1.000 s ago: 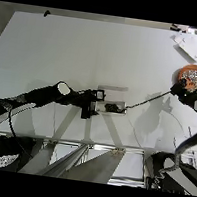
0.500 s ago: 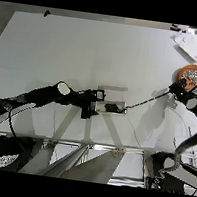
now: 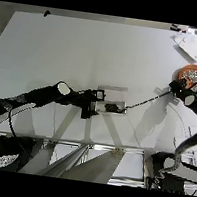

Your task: Fold the box and place the chain.

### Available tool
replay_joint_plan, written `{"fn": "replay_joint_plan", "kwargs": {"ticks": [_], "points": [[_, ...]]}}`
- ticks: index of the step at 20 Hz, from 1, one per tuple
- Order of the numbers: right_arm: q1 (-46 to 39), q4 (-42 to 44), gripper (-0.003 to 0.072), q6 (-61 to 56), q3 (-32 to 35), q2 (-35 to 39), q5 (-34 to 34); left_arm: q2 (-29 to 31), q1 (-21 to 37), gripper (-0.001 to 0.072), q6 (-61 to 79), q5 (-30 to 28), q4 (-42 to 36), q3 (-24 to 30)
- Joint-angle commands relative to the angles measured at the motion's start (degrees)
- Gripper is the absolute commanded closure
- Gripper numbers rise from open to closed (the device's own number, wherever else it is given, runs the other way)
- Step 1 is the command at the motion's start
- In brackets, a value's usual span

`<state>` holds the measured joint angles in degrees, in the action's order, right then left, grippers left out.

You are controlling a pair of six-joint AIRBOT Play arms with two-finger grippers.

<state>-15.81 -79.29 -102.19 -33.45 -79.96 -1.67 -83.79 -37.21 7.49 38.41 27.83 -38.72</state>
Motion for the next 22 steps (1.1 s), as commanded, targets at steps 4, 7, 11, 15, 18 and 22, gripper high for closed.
{"fn": "replay_joint_plan", "kwargs": {"ticks": [4, 7, 11, 15, 18, 22], "points": [[0.26, 0.02, 0.0667, -1.16, -0.24, 0.26, 5.97, 0.04, -0.02, 0.0395, 0.00, -0.02, 0.02, 0.00], [1.40, -0.17, 0.0667, -0.55, -0.24, 4.44, 11.39, 0.04, -0.02, 0.0395, 0.00, 0.00, 0.02, 0.00], [3.06, 0.07, 0.0670, 2.25, -0.24, 15.82, 22.40, 0.04, -0.02, 0.0395, 0.00, 0.00, 0.02, 0.00], [6.97, 3.76, 0.0670, 11.78, -0.24, 29.24, 36.63, 0.04, -0.02, 0.0395, 0.00, -0.02, 0.02, 0.00], [11.30, 13.40, 0.0670, 19.63, -0.24, 37.40, 43.91, 0.04, -0.02, 0.0395, 0.00, 0.00, 0.02, 0.00], [18.58, 20.22, 0.0669, 22.80, -0.24, 45.46, 47.34, 0.04, -0.02, 0.0395, 0.00, 0.00, 0.02, 0.00]]}}
